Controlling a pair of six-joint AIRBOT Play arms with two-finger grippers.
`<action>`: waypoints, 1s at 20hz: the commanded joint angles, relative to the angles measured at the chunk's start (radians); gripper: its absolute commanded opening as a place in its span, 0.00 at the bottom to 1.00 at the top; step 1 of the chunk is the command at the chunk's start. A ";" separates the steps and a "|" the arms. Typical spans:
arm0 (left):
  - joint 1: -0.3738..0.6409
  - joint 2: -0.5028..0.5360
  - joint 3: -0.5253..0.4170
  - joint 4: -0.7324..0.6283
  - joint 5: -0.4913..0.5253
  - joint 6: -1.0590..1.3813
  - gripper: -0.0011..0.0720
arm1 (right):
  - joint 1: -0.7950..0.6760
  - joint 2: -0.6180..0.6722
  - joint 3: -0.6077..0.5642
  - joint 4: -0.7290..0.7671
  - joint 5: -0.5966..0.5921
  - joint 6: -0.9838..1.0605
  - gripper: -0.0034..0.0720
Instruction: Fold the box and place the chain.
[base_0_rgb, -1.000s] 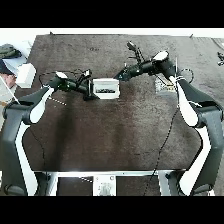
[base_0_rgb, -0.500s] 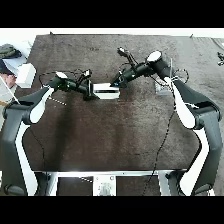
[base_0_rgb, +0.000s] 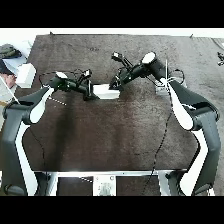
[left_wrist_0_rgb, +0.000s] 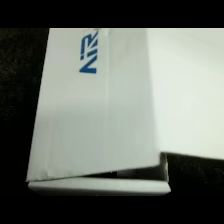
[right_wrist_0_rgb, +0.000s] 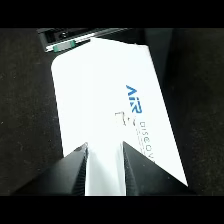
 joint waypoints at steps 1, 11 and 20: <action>0.000 0.000 0.000 0.000 0.000 0.000 0.32 | 0.019 0.000 0.001 -0.021 -0.035 -0.011 0.43; 0.000 0.000 0.000 0.000 0.000 0.000 0.32 | 0.058 0.001 0.004 -0.129 -0.114 -0.037 0.43; 0.000 0.000 0.000 0.000 -0.001 0.000 0.32 | 0.063 0.003 0.055 -0.166 -0.128 -0.036 0.41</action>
